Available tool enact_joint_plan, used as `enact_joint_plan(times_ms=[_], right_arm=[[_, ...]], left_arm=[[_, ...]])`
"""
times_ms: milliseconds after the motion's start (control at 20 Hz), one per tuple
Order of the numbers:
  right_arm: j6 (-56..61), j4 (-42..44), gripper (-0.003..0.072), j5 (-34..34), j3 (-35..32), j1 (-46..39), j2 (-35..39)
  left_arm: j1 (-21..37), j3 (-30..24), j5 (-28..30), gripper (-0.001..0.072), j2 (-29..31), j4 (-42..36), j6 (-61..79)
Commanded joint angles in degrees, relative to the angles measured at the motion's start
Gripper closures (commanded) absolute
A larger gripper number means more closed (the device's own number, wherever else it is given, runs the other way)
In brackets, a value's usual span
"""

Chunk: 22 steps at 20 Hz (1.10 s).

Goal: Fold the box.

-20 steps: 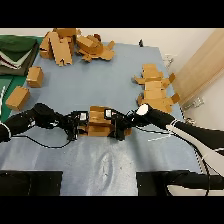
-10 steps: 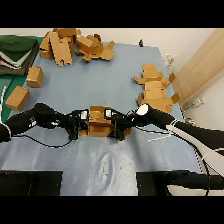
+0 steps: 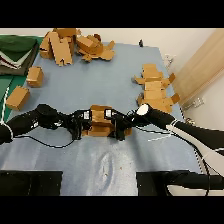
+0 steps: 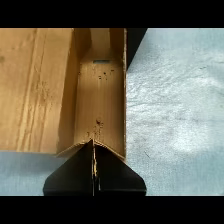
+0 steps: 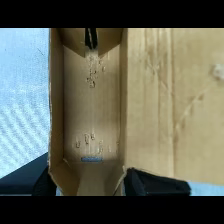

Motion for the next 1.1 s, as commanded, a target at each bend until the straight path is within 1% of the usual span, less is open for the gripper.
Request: enact_joint_plan(times_ms=[0, 150, 200, 250, 300, 550, 600, 650, 700, 750, 850, 950, 1050], right_arm=[[0.0, 0.0, 0.0178, 0.0, 0.0, 0.0, 0.0], [0.0, 0.0, 0.0177, 0.0, 0.0, 0.0, 0.0], [0.0, 0.0, 0.0178, 0.1, 0.0, 0.0, 0.0], [0.0, 0.0, 0.0177, 0.0, 0.0, 0.0, 0.0], [0.0, 0.0, 0.0178, 0.0, 0.0, 0.0, 0.0], [0.0, 0.0, 0.0177, 0.0, 0.0, 0.0, 0.0], [0.0, 0.0, 0.0178, 0.0, 0.0, 0.0, 0.0], [0.0, 0.0, 0.0178, 0.1, 0.0, 0.0, 0.0], [0.0, 0.0, 0.0177, 0.1, 0.0, 0.0, 0.0], [0.0, 0.0, 0.0178, 0.1, 0.0, 0.0, 0.0], [0.0, 0.0, 0.0177, 0.1, 0.0, 0.0, 0.0], [0.0, 0.0, 0.0177, 0.1, 0.0, 0.0, 0.0], [0.0, 0.0, 0.0178, 0.1, 0.0, 0.0, 0.0]], left_arm=[[-0.8, 0.0, 2.2, 0.0695, 0.0, -0.1, -0.1], [-0.8, 0.0, 1.3, 0.0694, 0.0, -0.1, 0.0], [-0.8, 0.0, 1.0, 0.0607, 0.0, -0.1, 0.0], [-0.8, 0.0, 1.1, 0.0327, 0.0, -0.1, -0.1], [-0.8, 0.0, 1.1, 0.0238, 0.0, -0.2, -0.1], [-0.7, 0.0, 1.5, 0.0241, 0.0, -0.1, -0.5], [-0.7, 0.0, 2.6, 0.0313, 0.0, -0.1, -1.7], [-0.5, 0.0, 4.2, 0.061, 0.2, 0.8, -4.0], [0.1, 0.0, 5.6, 0.0696, 0.3, 2.4, -5.8], [1.0, 0.0, 7.1, 0.0697, 0.5, 4.3, -9.6], [4.3, 0.0, 7.2, 0.0696, 2.4, 7.1, -16.9], [9.0, 0.0, 6.3, 0.0696, 6.7, 7.1, -21.2], [14.2, 0.0, 7.6, 0.0696, 12.2, 7.0, -28.0]])
